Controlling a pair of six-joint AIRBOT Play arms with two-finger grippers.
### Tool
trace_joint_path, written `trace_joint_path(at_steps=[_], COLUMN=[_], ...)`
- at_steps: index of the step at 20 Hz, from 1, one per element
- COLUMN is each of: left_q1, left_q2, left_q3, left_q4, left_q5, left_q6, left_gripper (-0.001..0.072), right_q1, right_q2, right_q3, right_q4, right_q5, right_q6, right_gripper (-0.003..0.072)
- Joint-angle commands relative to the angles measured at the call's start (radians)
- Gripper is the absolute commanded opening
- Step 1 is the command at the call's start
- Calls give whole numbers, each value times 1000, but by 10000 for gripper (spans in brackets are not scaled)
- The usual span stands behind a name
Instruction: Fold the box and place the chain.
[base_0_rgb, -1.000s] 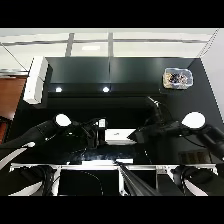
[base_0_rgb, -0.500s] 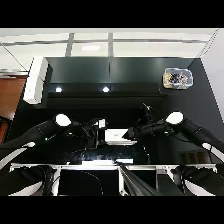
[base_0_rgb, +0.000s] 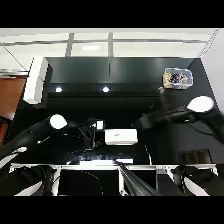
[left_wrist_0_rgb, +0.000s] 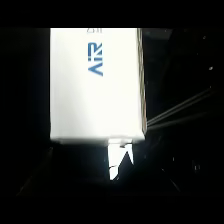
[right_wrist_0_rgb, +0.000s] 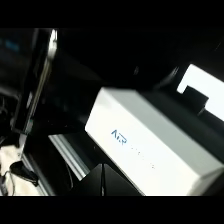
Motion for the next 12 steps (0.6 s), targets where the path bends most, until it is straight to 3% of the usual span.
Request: trace_joint_path(at_steps=[1, 3, 5, 8, 12], left_q1=[2, -20, -90, -189, -230], left_q2=[134, 143, 96, -64, -223], left_q3=[13, 55, 116, 235, 351], left_q4=[210, 172, 172, 143, 106], left_q5=[-50, -82, -46, 34, 32], left_q6=[-224, -279, -298, -341, -365], left_gripper=[713, 713, 711, 710, 711], right_q1=[-182, -263, -319, -346, -345], right_q2=[146, 169, 169, 168, 168], right_q3=[46, 46, 43, 43, 43], right_q4=[-156, -245, -280, -281, -280], right_q5=[129, 139, 93, 43, 69], right_q6=[44, 50, 53, 64, 82], right_gripper=[17, 17, 17, 18, 18])
